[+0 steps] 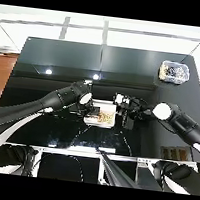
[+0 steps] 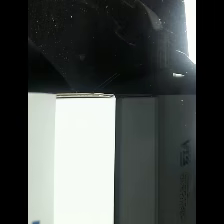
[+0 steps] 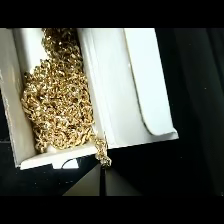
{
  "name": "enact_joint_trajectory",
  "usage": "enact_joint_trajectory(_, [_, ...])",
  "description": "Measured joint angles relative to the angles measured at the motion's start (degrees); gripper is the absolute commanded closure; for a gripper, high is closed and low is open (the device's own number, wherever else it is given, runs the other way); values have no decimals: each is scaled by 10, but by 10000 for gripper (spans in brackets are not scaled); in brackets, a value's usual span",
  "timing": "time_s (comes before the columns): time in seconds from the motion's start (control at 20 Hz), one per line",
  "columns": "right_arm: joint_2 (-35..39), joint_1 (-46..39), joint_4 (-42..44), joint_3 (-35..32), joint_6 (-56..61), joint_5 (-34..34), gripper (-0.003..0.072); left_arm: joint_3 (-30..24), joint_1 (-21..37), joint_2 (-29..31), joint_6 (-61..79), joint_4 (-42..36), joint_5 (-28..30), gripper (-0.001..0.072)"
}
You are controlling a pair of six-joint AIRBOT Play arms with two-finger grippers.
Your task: Fold the box and place the chain.
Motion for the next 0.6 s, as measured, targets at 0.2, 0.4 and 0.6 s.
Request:
enact_joint_trajectory(0.2, [54, 0, 3, 0, 41, 7, 669, 0, 0, 0, 0, 0, 0, 679])
enact_joint_trajectory(0.4, [80, 0, 72, 1, 66, 9, 406, 0, 0, 0, 0, 0, -1, 679])
enact_joint_trajectory(0.6, [89, -10, 106, 1, 97, 8, 409, 0, 0, 0, 0, 0, -1, 679])
